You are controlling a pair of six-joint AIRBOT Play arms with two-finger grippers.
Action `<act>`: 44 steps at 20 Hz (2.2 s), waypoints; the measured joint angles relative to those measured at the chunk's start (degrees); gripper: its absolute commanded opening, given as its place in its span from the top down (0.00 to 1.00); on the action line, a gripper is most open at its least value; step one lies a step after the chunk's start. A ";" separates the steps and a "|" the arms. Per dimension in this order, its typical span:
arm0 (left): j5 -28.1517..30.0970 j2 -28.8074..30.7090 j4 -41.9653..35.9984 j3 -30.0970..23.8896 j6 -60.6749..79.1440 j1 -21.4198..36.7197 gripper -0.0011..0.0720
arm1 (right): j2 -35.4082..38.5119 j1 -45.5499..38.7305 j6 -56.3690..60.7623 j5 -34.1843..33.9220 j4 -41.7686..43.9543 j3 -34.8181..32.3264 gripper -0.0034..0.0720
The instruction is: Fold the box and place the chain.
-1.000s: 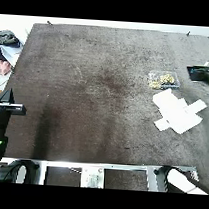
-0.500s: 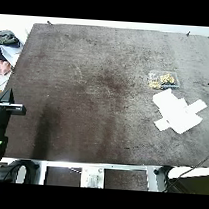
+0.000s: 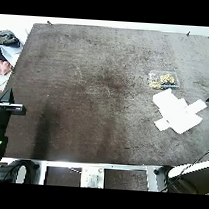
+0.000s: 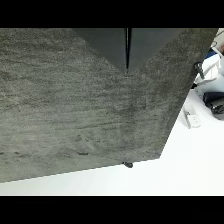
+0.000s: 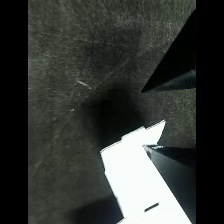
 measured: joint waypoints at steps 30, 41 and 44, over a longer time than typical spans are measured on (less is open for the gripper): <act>0.00 0.00 0.00 0.00 0.00 0.00 0.97 | -7.48 -0.50 -8.02 22.36 16.55 -5.11 0.98; 0.00 0.00 0.00 0.00 0.00 0.00 0.97 | 8.76 12.63 -10.21 16.79 40.44 -41.66 0.98; 0.00 0.00 0.00 0.00 0.00 0.00 0.97 | 16.31 20.24 -12.46 6.01 49.29 -53.55 0.98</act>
